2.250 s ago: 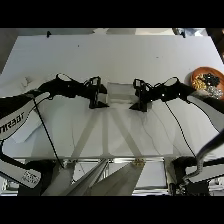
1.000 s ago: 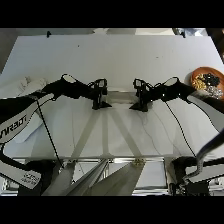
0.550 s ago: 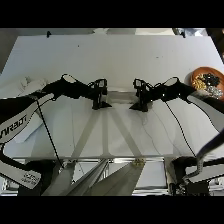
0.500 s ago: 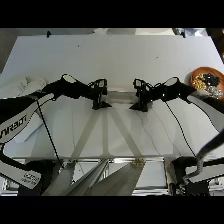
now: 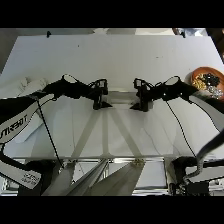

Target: Fold the box and place the chain.

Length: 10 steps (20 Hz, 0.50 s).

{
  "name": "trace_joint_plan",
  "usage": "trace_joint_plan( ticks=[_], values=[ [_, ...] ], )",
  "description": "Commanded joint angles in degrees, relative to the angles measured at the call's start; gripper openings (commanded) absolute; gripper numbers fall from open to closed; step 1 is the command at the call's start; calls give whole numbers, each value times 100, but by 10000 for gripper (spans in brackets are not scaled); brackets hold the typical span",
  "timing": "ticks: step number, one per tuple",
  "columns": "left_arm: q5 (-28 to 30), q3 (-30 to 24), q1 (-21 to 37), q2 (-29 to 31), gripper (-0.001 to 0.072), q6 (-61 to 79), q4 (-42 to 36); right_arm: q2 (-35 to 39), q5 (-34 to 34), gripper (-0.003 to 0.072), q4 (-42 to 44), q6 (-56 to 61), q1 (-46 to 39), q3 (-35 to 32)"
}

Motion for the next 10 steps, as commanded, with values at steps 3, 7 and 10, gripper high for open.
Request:
trace_joint_plan(
  ticks=[3, 7, 10],
  values=[
    [-17, 0, 4, 0, 300, 7, 7, 638, -7, 577, -382, 107, -573, 7],
    [-20, 0, 4, 0, 300, 9, 7, 1023, 101, 533, -564, 621, -1132, 7],
    [-22, 0, 4, 0, 300, 9, 4, 1093, 890, 4, -535, 966, -1169, 7]
  ],
)
